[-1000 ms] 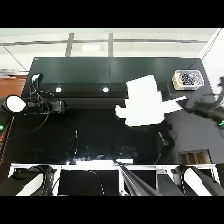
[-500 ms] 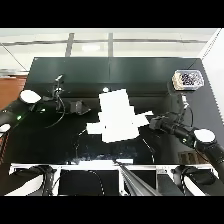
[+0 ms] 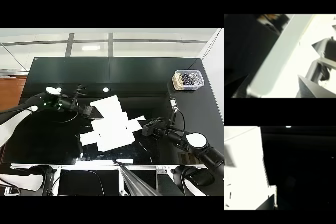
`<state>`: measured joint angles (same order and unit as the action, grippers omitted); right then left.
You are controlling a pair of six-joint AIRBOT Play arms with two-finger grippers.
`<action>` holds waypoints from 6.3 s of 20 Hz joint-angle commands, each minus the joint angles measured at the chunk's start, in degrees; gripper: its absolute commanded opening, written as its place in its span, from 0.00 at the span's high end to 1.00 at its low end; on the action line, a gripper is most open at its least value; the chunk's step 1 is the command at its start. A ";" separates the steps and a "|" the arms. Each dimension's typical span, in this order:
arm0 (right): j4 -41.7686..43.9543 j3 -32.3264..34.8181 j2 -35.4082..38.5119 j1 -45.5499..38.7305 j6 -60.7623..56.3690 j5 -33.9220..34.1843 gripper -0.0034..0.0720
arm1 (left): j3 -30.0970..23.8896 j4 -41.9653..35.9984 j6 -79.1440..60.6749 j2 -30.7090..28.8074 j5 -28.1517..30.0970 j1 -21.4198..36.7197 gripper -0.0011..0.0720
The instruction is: Fold the box and place the chain.
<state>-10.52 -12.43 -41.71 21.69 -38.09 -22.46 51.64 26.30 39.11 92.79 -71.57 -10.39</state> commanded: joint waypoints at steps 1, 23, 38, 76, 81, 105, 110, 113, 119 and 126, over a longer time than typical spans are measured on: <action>0.00 0.02 0.07 0.50 -0.28 0.85 0.93 | 2.12 -0.79 -7.02 4.68 -9.90 -0.85 0.04; -50.80 -19.50 -0.96 -8.81 2.64 -30.05 0.03 | 6.34 17.51 -26.25 -8.68 15.23 -16.63 0.95; -49.81 -18.80 -13.84 5.92 19.30 -28.85 0.03 | 6.27 25.07 -35.67 -3.78 15.89 -17.68 0.95; -14.73 -17.57 -25.86 -1.29 55.15 -17.84 0.03 | 6.29 24.00 -32.26 -3.78 15.02 -17.68 0.95; -17.62 -17.57 -28.39 -1.29 55.15 -17.79 0.03 | 6.29 23.98 -32.24 -3.78 14.97 -17.70 0.95; -19.10 -18.32 -30.29 1.77 53.75 -15.63 0.08 | 6.29 23.98 -32.24 -3.78 14.97 -17.68 0.95; -19.15 -18.29 -30.29 1.77 53.75 -15.67 0.31 | 6.34 24.02 -32.22 -3.80 14.21 -17.66 0.83; -19.19 -18.29 -30.29 1.77 53.77 -15.78 0.31 | 7.43 24.83 -29.66 -4.26 12.31 -17.55 0.25; -19.63 -18.29 -30.29 1.77 53.79 -16.11 0.32 | 11.47 46.60 -7.32 -13.86 1.70 -14.58 0.20; -19.63 -18.29 -30.29 1.77 53.79 -16.11 0.78 | 5.03 33.57 7.61 -25.07 -16.39 -7.34 0.95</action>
<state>-30.15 -30.70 -71.99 23.42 15.70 -38.54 60.01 67.85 40.84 71.18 -78.96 -20.03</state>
